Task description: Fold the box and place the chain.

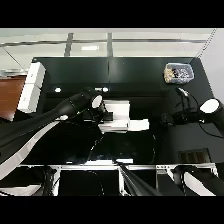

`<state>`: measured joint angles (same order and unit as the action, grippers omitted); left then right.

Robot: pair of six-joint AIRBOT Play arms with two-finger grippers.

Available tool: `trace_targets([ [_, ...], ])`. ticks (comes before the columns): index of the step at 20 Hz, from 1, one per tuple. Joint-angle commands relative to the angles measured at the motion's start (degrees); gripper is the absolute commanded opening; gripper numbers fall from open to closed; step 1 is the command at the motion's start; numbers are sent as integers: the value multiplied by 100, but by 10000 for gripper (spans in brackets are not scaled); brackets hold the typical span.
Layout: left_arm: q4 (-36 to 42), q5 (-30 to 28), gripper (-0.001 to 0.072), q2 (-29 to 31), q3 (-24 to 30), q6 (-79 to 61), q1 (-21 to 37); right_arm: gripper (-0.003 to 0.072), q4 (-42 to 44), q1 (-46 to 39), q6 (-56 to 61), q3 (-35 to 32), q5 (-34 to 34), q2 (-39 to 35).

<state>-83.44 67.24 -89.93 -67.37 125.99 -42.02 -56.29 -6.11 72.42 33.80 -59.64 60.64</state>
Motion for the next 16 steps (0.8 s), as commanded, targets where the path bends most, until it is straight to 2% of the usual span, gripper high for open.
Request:
trace_targets([
  [1, -7, 35, 29, 0, -2, -4, -2, 20, 1038, -319, 535, -461, 214, 439],
  [6, -7, 33, 29, 0, -2, -4, 0, 21, 3342, 879, -1034, -463, 273, 1626],
  [7, -7, 37, 29, 0, -2, -4, 0, 21, 3663, 1001, -1388, -422, 267, 1690],
  [9, -4, 37, 29, 0, -2, -4, 0, 23, 3755, 1051, -1784, -179, 66, 1687],
  [10, -4, 37, 29, 0, -2, -4, 0, 128, 3598, 1036, -1827, 4, -122, 1687],
  [11, -4, 37, 29, 0, -2, -4, 0, 382, 3425, 1040, -1834, 186, -385, 1687],
  [12, -4, 35, 29, 0, -2, -4, 0, 603, 3292, 1040, -1974, 365, -697, 1687],
  [15, -4, 35, 29, 0, -2, -2, 0, 598, 3224, 1134, -2028, 688, -1108, 1687],
  [16, -4, 35, 29, 0, -2, -2, -2, 547, 3224, 1233, -2002, 730, -1064, 1687],
])
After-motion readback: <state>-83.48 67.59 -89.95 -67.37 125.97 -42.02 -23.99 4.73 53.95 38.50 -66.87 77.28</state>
